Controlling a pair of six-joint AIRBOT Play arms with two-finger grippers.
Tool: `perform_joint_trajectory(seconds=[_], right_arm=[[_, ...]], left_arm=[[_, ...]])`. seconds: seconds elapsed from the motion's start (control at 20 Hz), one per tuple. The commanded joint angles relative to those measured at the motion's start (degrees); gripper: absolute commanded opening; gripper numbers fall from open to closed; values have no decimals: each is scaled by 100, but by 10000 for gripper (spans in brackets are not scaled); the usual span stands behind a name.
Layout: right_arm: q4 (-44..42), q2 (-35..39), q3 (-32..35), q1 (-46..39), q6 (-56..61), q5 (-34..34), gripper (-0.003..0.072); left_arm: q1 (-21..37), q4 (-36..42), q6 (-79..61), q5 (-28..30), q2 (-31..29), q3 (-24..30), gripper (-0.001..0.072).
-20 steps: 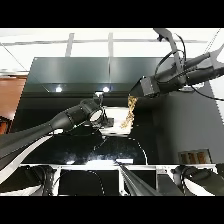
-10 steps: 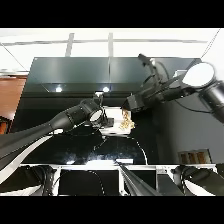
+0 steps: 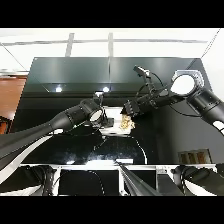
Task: Fold the box and place the chain.
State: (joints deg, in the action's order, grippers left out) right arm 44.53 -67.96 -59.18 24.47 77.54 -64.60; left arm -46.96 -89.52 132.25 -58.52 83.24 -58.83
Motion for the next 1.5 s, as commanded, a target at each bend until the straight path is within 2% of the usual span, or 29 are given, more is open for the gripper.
perform_joint_trajectory(seconds=[0.0, 0.15, 0.2, 0.25, 0.4, 0.45, 0.5, 0.6, 0.7, 0.8, 0.9, 1.0, 1.1, 1.25, 1.45], right_arm=[[57, 70, 26, -181, -52, -299, 442], [192, 581, 72, -942, -619, -1036, 442], [393, 863, 243, -1185, -737, -1012, 442], [629, 1196, 570, -1438, -970, -785, 442], [911, 1902, 2068, -1847, -1491, 610, 442], [892, 1923, 2505, -1849, -1641, 986, 532], [826, 1904, 2833, -1814, -1886, 1259, 720], [737, 1836, 3257, -1681, -2507, 1609, 720], [778, 1727, 3397, -1539, -3351, 1840, 720], [863, 1657, 3403, -1397, -4684, 2135, 720], [496, 1510, 3401, -1290, -5416, 2566, 720], [-223, 1110, 3399, -1261, -6081, 2516, 720], [-260, 833, 3399, -1167, -7016, 2459, 720], [-372, 575, 3394, -1027, -7766, 2476, 720], [-1036, 313, 3351, -774, -8599, 2667, 720]], left_arm=[[4, -2, -2, -2, -2, -2, 29], [4, 0, -2, -4, -2, -2, 29], [4, 0, -2, -2, -2, -2, 29], [4, 0, -2, -2, -2, -2, 29], [4, -2, -2, -2, -2, -2, 29], [4, 0, -2, -9, -2, -2, 29], [4, 0, -2, -13, -2, -2, 29], [4, 0, -2, -11, -2, -2, 29], [4, -2, -2, -2, -2, -2, 29], [4, -2, -2, 0, -2, -2, 29], [4, -2, -2, 0, -2, -2, 29], [4, -2, -2, 0, -2, -2, 29], [4, -2, -2, 0, -2, -2, 29], [4, -2, -2, 2, -2, -2, 29], [4, -2, -2, 2, -2, -2, 29]])
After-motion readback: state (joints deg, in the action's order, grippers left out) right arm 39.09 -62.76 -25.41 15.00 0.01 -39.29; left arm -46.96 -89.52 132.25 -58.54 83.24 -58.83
